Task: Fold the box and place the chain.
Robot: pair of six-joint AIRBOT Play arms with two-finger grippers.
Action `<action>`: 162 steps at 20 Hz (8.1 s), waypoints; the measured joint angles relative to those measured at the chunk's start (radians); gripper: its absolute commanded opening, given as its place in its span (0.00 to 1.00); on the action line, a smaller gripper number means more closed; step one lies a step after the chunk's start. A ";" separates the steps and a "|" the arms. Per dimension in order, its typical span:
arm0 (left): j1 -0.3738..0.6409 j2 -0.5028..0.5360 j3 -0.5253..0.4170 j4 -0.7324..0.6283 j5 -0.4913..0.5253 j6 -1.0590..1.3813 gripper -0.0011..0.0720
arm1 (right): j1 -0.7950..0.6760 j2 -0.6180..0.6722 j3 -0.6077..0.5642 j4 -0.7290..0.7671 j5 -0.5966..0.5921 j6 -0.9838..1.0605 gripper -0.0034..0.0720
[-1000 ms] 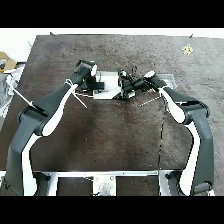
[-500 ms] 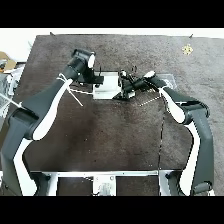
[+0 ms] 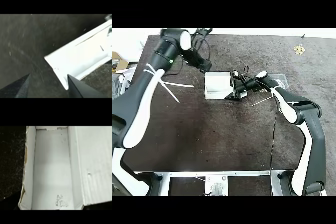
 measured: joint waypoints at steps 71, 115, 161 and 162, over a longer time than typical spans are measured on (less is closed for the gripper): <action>0.261 -0.418 -0.307 -1.087 -0.034 1.701 0.48 | 0.000 0.000 0.000 0.001 0.000 0.001 0.63; 0.261 -0.418 -0.307 -1.089 -0.031 1.674 0.48 | -0.037 0.054 0.001 -0.082 0.016 0.063 0.96; 0.261 -0.418 -0.307 -1.088 -0.033 1.673 0.48 | -0.040 0.265 0.000 -0.005 -0.105 0.062 0.25; 0.261 -0.418 -0.307 -1.088 -0.033 1.673 0.48 | -0.037 0.293 -0.005 -0.052 -0.085 0.090 0.45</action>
